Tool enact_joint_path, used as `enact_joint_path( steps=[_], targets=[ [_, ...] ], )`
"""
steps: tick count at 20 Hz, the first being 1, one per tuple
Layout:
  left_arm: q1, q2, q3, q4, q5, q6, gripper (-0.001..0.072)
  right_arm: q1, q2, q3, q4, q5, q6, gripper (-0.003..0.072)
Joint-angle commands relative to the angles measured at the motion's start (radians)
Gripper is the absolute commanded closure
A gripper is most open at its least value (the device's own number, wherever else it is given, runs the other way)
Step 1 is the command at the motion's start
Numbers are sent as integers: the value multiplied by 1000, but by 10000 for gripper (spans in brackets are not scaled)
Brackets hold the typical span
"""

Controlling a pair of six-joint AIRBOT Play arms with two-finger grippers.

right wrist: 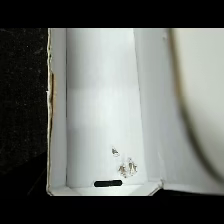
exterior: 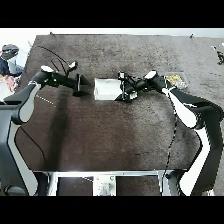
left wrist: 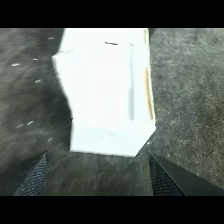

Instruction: Fold the box and place the chain.

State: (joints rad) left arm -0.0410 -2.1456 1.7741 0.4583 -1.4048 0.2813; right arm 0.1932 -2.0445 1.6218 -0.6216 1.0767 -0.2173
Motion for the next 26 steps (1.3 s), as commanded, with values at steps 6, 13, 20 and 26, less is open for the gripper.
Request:
enact_joint_path(
  steps=[6,13,20,26],
  targets=[
    [-45,-49,0,-27,20,97,-11,1,0,0,0,0,0,172],
    [-64,-57,0,-69,35,120,-11,1,0,0,0,0,0,172],
    [-91,-80,-1,-72,63,120,-10,1,0,0,0,0,0,172],
    [-92,-80,-1,-47,83,118,0,1,0,0,0,0,0,172]
  ],
)
